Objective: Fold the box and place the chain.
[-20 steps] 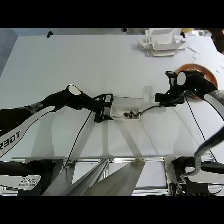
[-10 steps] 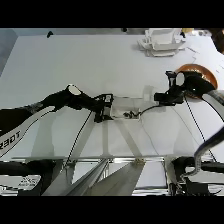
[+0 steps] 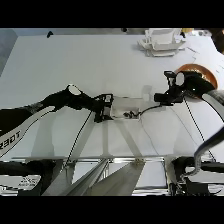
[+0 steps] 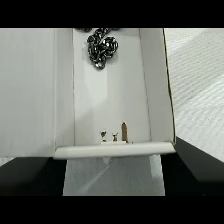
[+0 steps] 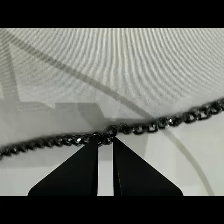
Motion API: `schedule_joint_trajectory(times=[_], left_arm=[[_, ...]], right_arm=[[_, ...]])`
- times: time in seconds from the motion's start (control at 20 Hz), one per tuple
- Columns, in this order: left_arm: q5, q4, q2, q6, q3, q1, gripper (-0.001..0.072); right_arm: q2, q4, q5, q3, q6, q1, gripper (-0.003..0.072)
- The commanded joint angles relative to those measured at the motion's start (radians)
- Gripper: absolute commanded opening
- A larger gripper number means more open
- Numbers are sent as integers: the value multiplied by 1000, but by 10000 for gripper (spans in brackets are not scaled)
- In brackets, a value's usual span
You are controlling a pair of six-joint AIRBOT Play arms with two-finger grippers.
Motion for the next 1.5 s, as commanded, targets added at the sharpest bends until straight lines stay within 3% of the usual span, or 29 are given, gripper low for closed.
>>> schedule_joint_trajectory(times=[0.0,0.2,0.45,0.6,0.95,1.45], left_arm=[[0,0,1,0,1,1,251],[0,0,1,0,1,1,251],[0,0,1,0,1,1,251],[0,0,1,0,1,1,251],[0,0,1,0,1,1,251],[0,0,1,0,1,1,251]], right_arm=[[46,2,6,1,-88,1,19],[203,31,16,1,-165,1,19],[423,322,29,1,-278,29,19],[502,362,36,1,-298,116,19],[526,369,-1,1,-294,324,19],[526,449,-37,1,-341,383,19]])
